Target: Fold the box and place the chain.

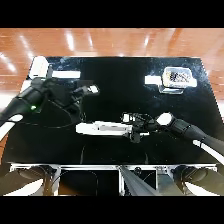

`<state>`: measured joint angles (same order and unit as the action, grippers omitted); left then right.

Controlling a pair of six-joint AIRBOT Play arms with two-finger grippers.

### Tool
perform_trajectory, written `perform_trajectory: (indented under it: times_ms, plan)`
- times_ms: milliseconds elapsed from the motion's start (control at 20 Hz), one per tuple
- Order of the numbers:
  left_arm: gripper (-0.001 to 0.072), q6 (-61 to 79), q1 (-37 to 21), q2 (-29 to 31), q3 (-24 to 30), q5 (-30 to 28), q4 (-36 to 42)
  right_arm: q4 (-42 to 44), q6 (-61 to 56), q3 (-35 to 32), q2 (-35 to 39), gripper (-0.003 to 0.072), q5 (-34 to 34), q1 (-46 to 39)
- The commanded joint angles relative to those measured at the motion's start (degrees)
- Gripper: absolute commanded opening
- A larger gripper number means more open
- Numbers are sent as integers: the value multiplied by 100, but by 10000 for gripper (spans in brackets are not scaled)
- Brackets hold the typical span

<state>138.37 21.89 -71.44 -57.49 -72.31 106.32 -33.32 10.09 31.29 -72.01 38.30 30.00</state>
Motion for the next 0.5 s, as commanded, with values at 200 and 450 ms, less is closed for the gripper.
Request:
perform_trajectory:
  times_ms: [200, 450]
  plan:
    - [514, -219, -874, 966, 852, 407, 988, 4, -2, 0, 2, 548, -66, 0]
    - [515, -297, -852, 1213, 1447, 535, 1327, 4, -2, 0, 2, 700, -107, 0]
